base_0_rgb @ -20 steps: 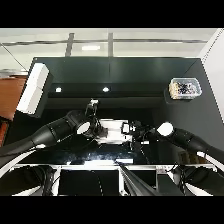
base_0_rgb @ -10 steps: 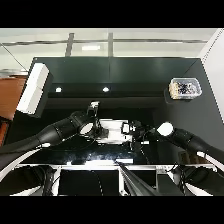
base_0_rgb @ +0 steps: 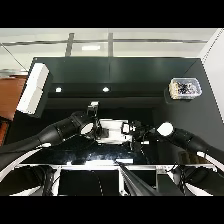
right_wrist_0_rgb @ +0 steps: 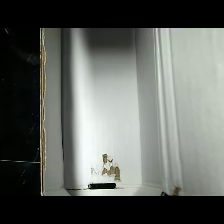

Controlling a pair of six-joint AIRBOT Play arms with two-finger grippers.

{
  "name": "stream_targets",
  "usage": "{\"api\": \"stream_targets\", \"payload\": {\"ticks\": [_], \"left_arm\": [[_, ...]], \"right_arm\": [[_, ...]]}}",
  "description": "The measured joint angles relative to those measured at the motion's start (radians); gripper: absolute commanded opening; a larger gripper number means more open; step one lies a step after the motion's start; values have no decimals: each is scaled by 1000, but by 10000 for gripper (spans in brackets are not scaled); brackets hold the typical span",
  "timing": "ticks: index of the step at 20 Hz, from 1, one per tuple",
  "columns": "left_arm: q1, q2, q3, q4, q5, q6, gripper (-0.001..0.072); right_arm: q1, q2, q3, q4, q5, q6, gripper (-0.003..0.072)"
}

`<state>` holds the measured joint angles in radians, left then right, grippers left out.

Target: Fold the box and place the chain.

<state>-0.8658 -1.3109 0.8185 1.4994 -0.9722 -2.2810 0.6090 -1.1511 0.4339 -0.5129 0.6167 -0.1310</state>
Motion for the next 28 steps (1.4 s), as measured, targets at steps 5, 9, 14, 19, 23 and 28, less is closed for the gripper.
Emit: {"api": "stream_targets", "payload": {"ticks": [5, 9, 14, 19, 23, 28], "left_arm": [[0, 0, 0, 0, -3, -4, 30], [0, 0, 0, -9, 0, -1, 64], [0, 0, 2, -20, -3, 1, 433], [0, 0, 19, -23, -35, 0, 530], [0, 0, 27, -22, -42, -1, 627], [0, 0, 29, -19, -35, -1, 615]], "right_arm": [[0, 0, 0, 1, 2, 0, 524], [0, 0, 0, 0, 1, 0, 524], [0, 0, 0, -3, -1, -1, 524], [0, 0, 0, -1, 0, 0, 524], [0, 0, 0, 0, 0, 0, 524], [0, 0, 0, 0, 0, 0, 524]]}}
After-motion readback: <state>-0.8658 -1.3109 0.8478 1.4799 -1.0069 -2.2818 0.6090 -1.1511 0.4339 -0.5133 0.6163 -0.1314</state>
